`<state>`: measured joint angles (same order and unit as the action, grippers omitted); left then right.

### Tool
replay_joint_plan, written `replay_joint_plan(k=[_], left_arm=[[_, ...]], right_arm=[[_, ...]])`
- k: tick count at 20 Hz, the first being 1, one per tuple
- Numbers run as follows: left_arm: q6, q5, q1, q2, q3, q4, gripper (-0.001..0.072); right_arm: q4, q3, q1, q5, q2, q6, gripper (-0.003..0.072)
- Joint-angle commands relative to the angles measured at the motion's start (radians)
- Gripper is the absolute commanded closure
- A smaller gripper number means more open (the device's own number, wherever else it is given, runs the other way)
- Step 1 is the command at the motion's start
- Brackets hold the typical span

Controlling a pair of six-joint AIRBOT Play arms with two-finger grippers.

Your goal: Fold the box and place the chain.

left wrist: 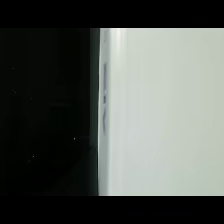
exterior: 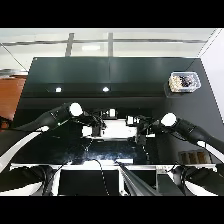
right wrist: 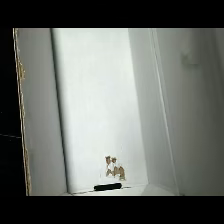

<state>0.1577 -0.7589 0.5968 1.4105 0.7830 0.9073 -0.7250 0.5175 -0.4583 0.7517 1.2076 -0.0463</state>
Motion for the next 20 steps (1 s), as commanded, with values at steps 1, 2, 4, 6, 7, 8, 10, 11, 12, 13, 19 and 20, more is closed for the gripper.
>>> replay_joint_plan(k=[1, 2, 4, 6, 7, 8, 10, 11, 12, 13, 19, 20], left_arm=[[-0.001, 0.0, -0.001, 0.0, 0.001, 0.0, 0.0678], [-0.001, 0.0, -0.001, 0.0, 0.001, 0.0, 0.0678], [0.0, 0.0, 0.0, 0.0, 0.001, 0.0, 0.0678], [-0.001, 0.0, 0.0, 0.0, 0.001, 0.0, 0.0677], [0.0, 0.0, 0.0, 0.0, 0.001, 0.0, 0.0678], [0.0, 0.0, 0.0, 0.0, 0.001, 0.0, 0.0678], [0.0, 0.0, 0.0, 0.0, 0.001, 0.0, 0.0677], [-0.001, 0.0, 0.0, 0.0, 0.001, 0.0, 0.0678], [-0.001, 0.0, 0.0, 0.0, 0.001, 0.0, 0.0678], [0.0, 0.0, 0.0, 0.0, 0.001, 0.0, 0.0677], [-0.001, 0.0, 0.0, 0.0, 0.001, -0.004, 0.0678], [-0.001, 0.0, 0.0, 0.0, 0.001, -0.004, 0.0677]], right_arm=[[-0.005, 0.0, 0.006, 0.006, -0.001, 0.0, -0.0004], [-0.005, 0.0, 0.006, 0.007, -0.001, 0.0, -0.0004], [-0.011, 0.0, 0.006, 0.008, -0.003, 0.0, -0.0004], [-0.008, 0.0, 0.005, 0.008, -0.003, 0.0, -0.0004], [-0.008, 0.0, 0.005, 0.007, -0.003, 0.0, -0.0004], [-0.008, 0.0, 0.005, 0.004, -0.003, 0.0, -0.0004], [-0.008, 0.0, 0.005, 0.001, -0.003, -0.003, -0.0004], [-0.008, 0.0, 0.005, -0.001, -0.003, -0.003, -0.0004], [-0.008, 0.0, 0.005, -0.002, -0.003, -0.003, -0.0004], [-0.008, 0.0, 0.005, -0.002, -0.002, -0.003, -0.0004], [-0.008, -0.001, 0.005, -0.026, -0.001, -0.003, -0.0004], [-0.008, -0.001, 0.005, -0.024, -0.001, -0.003, -0.0004]])
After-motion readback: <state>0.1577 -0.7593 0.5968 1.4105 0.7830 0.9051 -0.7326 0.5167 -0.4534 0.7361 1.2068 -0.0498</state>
